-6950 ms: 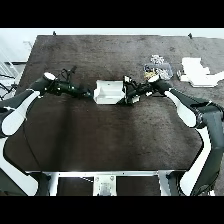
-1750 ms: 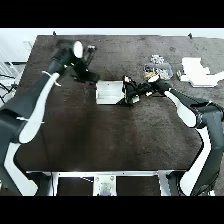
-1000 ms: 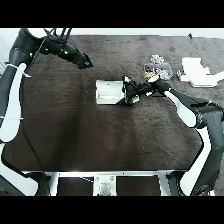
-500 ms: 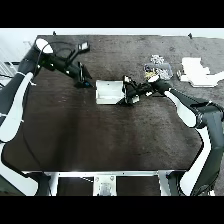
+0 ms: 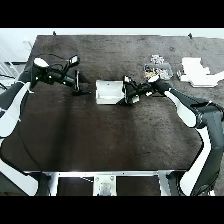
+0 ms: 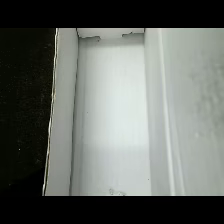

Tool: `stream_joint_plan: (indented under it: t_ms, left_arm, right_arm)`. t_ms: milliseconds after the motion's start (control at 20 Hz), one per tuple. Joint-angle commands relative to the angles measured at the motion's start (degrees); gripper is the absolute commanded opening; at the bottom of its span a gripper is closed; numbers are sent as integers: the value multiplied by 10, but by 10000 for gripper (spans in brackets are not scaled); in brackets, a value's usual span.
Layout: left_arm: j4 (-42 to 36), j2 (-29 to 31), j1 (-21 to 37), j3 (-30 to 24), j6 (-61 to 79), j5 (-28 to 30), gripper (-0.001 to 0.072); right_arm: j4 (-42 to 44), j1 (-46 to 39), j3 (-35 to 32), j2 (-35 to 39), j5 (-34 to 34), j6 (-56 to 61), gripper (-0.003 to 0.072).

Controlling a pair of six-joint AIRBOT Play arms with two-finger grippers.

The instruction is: Fold the box and place the chain.

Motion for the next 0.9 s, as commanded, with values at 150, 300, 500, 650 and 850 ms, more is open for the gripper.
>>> stream_joint_plan:
  t_ms: [150, 300, 500, 650, 850]
  left_arm:
    - [-7, -40, -4, -5, 61, 24, 718]
    - [-6, -58, -14, -1, 62, 47, 718]
    - [-8, -93, -18, 39, 61, 19, 709]
    - [1, -107, -29, 64, 61, 4, 709]
    - [1, -122, -30, 80, 57, -11, 709]
  right_arm:
    - [0, 1, 0, 0, 0, 0, 522]
    - [0, 1, 0, 0, 0, 0, 523]
    - [0, 1, 0, 0, 0, 0, 522]
    - [0, 1, 0, 0, 0, 0, 522]
    - [0, 1, 0, 0, 0, 0, 522]
